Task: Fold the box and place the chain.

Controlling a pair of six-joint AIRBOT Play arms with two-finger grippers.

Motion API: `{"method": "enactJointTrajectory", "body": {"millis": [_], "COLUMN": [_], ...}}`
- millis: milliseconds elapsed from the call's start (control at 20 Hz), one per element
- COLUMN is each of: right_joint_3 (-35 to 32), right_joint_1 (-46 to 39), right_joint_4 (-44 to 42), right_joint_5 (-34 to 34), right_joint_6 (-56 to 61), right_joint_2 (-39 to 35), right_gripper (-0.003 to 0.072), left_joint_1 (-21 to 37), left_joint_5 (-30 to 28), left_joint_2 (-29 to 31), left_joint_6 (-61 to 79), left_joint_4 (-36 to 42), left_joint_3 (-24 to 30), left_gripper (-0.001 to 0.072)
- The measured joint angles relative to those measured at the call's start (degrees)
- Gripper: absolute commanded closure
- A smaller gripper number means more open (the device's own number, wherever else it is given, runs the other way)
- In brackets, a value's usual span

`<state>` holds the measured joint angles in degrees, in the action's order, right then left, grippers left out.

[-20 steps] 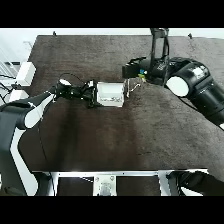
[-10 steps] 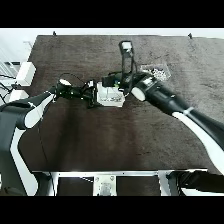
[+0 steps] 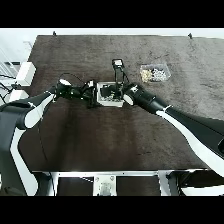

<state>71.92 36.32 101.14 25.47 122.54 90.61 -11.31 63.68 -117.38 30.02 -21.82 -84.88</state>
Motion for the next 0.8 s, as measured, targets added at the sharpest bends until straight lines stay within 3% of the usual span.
{"method": "enactJointTrajectory", "body": {"millis": [350,550,800], "right_joint_3": [-0.13,0.13,5.60], "right_joint_1": [-8.28,-18.23,-24.68], "right_joint_4": [3.72,2.27,-6.34], "right_joint_5": [13.86,14.93,13.53], "right_joint_6": [-7.21,-5.40,-6.51], "right_joint_2": [-5.77,-4.74,3.43], "right_gripper": [0.0105,0.0105,0.0105], "left_joint_1": [0.00,0.00,0.00], "left_joint_5": [0.00,-0.02,-0.04], "left_joint_2": [0.00,0.00,0.00], "left_joint_6": [0.00,0.00,0.00], "left_joint_4": [0.00,0.00,0.00], "left_joint_3": [0.00,0.00,0.00], "left_gripper": [0.0361,0.0361,0.0361]}}
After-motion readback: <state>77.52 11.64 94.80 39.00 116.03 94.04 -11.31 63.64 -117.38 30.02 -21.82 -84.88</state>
